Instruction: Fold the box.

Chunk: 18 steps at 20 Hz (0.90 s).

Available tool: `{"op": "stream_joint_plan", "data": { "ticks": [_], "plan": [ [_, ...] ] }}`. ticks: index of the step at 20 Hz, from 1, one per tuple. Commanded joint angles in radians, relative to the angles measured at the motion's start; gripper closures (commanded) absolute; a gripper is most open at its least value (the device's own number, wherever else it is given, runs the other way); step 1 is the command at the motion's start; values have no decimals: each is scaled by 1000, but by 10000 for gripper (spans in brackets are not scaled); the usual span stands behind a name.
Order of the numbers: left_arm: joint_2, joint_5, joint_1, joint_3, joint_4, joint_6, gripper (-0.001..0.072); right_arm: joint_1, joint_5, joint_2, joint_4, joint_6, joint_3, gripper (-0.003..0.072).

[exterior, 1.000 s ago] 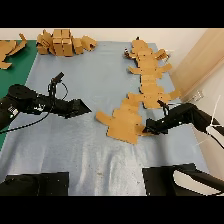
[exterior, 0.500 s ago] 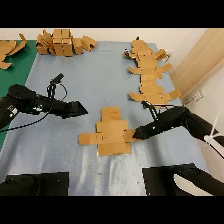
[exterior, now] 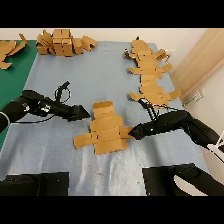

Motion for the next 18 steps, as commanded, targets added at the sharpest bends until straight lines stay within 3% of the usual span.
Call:
{"op": "stream_joint_plan", "data": {
  "ticks": [1, 7, 18],
  "plan": [
    [-64, -41, -1, 1, -154, 152, 117, 19, 8, 3, 13, -14, -1, 684],
    [-139, -33, -2, 11, -196, 214, 117, 19, 8, -14, 13, -14, -2, 684],
    [-283, -118, -97, 152, -236, 238, 120, 19, 5, -46, 13, -14, -2, 684]
  ]
}}
